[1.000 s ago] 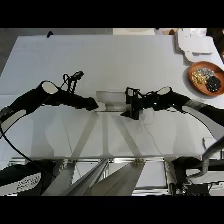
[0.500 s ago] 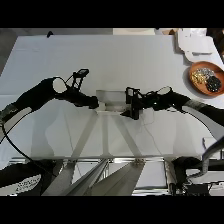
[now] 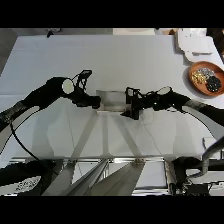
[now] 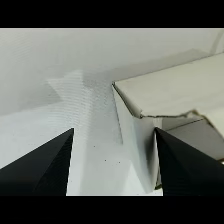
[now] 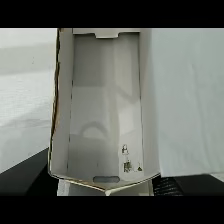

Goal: Fold the box and place the chain.

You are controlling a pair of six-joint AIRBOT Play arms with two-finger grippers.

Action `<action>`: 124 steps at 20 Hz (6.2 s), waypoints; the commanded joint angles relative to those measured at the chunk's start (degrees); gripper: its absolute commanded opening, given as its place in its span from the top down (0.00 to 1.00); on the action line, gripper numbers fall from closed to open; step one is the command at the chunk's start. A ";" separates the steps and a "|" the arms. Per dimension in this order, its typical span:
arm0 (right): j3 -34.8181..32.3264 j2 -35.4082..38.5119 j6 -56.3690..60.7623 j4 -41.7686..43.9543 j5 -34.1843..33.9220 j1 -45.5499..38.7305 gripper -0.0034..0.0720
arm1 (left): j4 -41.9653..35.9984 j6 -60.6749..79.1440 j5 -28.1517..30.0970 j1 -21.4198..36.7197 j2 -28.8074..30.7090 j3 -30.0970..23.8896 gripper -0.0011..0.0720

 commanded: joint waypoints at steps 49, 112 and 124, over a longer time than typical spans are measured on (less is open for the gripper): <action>0.04 0.00 0.00 0.15 0.00 0.02 0.27 | 15.85 -30.40 -4.02 -9.09 -0.24 5.31 0.38; 0.04 -0.02 0.00 0.15 0.00 0.02 0.27 | -34.60 118.57 -15.72 16.20 -10.80 -1.27 0.02; 0.04 -0.02 0.02 0.15 0.00 0.02 0.27 | -35.15 115.69 -9.84 13.53 -12.28 -1.27 0.02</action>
